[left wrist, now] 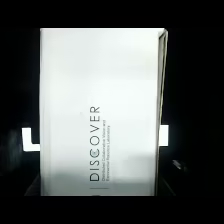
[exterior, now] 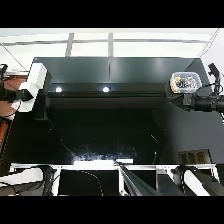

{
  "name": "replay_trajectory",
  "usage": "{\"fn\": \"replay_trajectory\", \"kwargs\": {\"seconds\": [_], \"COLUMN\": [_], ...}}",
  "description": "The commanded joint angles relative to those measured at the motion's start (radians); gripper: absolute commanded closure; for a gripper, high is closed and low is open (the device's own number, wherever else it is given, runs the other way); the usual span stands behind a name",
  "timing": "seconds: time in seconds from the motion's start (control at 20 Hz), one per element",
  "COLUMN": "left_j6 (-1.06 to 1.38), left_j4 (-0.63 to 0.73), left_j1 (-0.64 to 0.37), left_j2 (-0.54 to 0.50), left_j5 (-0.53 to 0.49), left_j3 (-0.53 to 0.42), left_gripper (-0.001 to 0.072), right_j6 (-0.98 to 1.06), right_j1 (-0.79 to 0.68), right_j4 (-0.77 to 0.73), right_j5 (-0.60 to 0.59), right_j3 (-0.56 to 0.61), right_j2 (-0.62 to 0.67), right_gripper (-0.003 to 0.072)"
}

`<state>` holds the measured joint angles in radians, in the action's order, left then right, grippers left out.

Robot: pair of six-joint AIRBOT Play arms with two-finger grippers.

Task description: Fold the box and place the chain.

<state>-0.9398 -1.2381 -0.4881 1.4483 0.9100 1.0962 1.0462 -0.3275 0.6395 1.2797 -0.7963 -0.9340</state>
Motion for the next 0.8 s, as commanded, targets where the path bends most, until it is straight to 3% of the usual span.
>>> {"fn": "replay_trajectory", "kwargs": {"seconds": [0.0,0.05,0.1,0.3,0.5,0.55,0.6,0.65,0.75], "left_j6": [0.068,0.068,0.068,-0.030,-0.222,-0.242,-0.283,-0.322,-0.329], "left_j4": [-0.046,-0.043,-0.044,-0.133,-0.156,-0.129,-0.107,-0.076,0.029], "left_j1": [0.035,0.045,0.059,0.093,0.098,0.103,0.113,0.124,0.173], "left_j2": [0.062,0.068,0.066,-0.005,-0.158,-0.208,-0.253,-0.300,-0.399], "left_j5": [-0.105,-0.126,-0.148,-0.047,0.083,0.101,0.121,0.165,0.193], "left_j3": [0.000,0.000,0.001,0.083,0.192,0.198,0.198,0.196,0.151], "left_gripper": [0.0292,0.0239,-0.0005,-0.0002,0.0002,0.0081,0.0337,0.0680,0.0686], "right_j6": [0.020,0.020,0.021,0.024,0.116,0.127,0.134,0.133,0.132], "right_j1": [-0.001,-0.001,-0.001,0.008,0.108,0.144,0.178,0.204,0.252], "right_j4": [-0.002,-0.003,-0.003,0.004,0.122,0.168,0.212,0.256,0.387], "right_j5": [-0.020,-0.019,-0.015,0.011,-0.035,-0.027,-0.019,-0.036,-0.157], "right_j3": [-0.001,-0.001,-0.001,-0.034,-0.252,-0.293,-0.320,-0.319,-0.264], "right_j2": [0.001,0.001,0.001,0.012,0.017,0.017,0.022,0.040,0.106], "right_gripper": [0.0674,0.0674,0.0674,0.0672,0.0672,0.0672,0.0672,0.0672,0.0673]}}
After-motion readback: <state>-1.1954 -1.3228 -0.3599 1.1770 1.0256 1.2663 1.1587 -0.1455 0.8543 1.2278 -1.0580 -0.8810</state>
